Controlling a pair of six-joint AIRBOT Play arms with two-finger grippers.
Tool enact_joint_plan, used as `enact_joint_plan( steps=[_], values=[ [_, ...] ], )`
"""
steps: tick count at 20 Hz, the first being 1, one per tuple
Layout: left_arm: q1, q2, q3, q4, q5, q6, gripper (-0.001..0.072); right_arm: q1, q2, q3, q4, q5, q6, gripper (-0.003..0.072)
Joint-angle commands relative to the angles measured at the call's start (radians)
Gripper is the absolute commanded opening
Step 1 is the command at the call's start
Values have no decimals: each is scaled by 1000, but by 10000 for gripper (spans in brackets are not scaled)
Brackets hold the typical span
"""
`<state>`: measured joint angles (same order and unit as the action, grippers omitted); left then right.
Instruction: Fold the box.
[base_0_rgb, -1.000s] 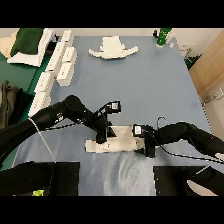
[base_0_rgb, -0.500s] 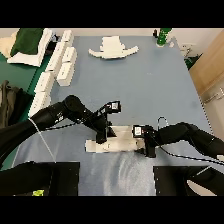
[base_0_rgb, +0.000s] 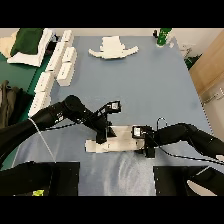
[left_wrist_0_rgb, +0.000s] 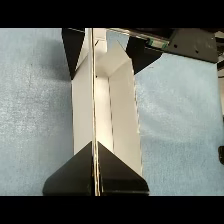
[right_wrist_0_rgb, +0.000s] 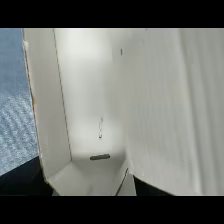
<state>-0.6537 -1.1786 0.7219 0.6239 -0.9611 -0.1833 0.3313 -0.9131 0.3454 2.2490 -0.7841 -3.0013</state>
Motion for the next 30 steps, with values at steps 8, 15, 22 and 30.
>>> enact_joint_plan(
  steps=[8,15,22,30],
  values=[
    [0,0,0,0,0,0,15,1,-16,-1,0,-2,0,438],
    [0,0,0,0,0,0,15,1,-15,-1,-1,-2,1,438],
    [0,0,0,0,0,0,15,1,-15,-1,-1,-2,1,438],
    [0,-1,0,-21,16,1,15,1,-15,-1,-1,-2,0,438]
  ],
)
